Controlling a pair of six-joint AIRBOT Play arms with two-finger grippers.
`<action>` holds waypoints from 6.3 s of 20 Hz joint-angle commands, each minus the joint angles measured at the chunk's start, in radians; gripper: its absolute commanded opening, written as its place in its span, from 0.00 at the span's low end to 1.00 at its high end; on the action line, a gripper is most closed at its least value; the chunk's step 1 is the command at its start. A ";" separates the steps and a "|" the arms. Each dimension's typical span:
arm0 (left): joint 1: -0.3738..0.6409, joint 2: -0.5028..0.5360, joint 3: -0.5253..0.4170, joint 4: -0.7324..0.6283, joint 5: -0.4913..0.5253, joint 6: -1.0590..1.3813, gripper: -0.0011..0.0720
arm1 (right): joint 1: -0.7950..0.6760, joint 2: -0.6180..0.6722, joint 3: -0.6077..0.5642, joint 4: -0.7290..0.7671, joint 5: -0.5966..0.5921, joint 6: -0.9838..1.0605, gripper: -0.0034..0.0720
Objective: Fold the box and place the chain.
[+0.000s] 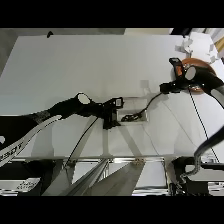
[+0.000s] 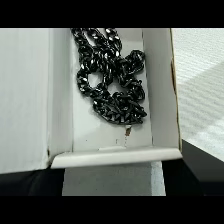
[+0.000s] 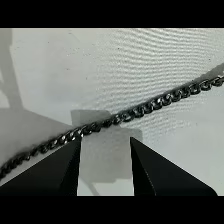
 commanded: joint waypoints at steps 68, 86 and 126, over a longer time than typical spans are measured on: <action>0.000 0.001 0.000 0.000 0.000 0.000 0.30 | 0.035 0.387 -0.032 -0.058 0.222 0.043 0.43; 0.000 0.001 0.000 0.000 0.000 0.000 0.30 | -0.103 -0.014 -0.032 -0.123 -0.225 0.159 0.43; 0.000 0.001 0.000 0.000 0.000 0.000 0.30 | 0.663 0.779 -0.040 0.148 0.201 0.202 0.06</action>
